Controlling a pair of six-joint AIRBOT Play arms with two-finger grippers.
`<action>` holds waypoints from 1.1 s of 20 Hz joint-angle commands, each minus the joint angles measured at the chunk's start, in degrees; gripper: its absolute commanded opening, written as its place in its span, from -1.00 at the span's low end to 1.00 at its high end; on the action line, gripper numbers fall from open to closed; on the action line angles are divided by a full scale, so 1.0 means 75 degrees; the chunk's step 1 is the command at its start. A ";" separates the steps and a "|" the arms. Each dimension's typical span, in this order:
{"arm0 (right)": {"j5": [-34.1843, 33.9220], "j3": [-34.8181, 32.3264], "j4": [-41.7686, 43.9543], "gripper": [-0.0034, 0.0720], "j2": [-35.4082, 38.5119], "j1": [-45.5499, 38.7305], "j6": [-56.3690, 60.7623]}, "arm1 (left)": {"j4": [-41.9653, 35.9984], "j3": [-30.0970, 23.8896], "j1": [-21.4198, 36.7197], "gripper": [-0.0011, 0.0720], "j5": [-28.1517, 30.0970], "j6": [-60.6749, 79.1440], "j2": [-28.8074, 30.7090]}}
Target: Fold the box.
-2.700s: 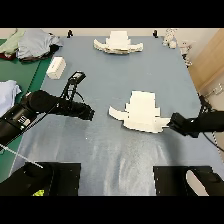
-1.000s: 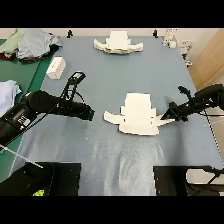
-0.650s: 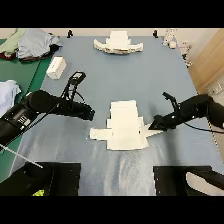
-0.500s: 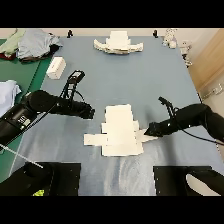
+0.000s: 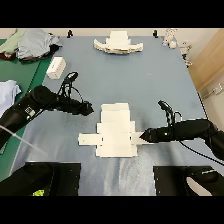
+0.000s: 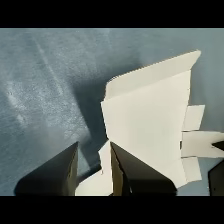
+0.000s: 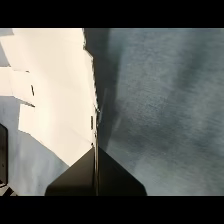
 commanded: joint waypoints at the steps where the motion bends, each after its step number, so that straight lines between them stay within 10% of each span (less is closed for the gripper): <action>1: 0.0187 -0.0035 -0.0023 -0.91 0.0102 0.0184 0.0117 | -0.1664 0.0044 0.0752 -0.12 -0.0629 0.1524 -0.0970; 13: 0.0160 -0.0038 -0.0050 -0.91 0.0096 0.0184 0.0152 | -0.4334 0.1693 0.1157 -0.12 -0.3596 0.4549 -0.4654; 22: 0.0035 -0.0038 -0.0050 -0.91 -0.0274 0.0184 0.0160 | -0.4030 0.2011 0.1125 -0.39 -0.4331 0.4867 -0.5062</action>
